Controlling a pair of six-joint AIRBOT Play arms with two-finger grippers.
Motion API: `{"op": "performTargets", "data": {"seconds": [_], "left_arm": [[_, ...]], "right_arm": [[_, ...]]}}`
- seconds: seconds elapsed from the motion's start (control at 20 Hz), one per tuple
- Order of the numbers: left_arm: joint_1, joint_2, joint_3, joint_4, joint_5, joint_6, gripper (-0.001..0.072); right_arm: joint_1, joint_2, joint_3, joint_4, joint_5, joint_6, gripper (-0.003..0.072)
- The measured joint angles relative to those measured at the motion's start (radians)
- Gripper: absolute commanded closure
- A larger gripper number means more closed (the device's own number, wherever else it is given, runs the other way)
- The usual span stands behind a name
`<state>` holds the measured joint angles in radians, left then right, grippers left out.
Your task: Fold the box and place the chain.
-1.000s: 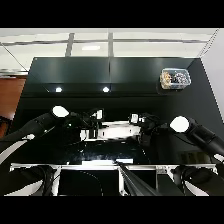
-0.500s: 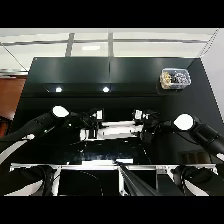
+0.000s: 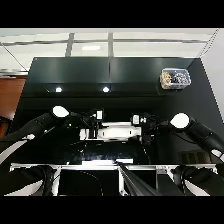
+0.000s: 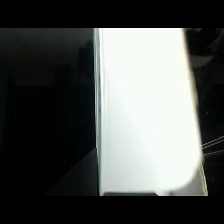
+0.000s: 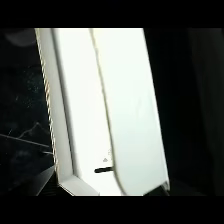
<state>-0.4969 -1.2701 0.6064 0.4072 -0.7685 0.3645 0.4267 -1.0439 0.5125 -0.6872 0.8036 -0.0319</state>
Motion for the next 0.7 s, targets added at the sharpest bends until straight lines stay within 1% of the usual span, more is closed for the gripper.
{"op": "performTargets", "data": {"seconds": [0.35, 0.7], "left_arm": [[0.0, 0.0, 0.0, 0.001, 0.003, 0.001, 0.0683], [-0.001, 0.0, 0.0, 0.001, 0.01, -0.001, 0.0683]], "right_arm": [[0.0, -0.092, -0.012, 0.105, 0.008, -0.177, 0.0059], [0.0, -0.164, -0.013, 0.132, -0.006, -0.219, 0.0059]]}}
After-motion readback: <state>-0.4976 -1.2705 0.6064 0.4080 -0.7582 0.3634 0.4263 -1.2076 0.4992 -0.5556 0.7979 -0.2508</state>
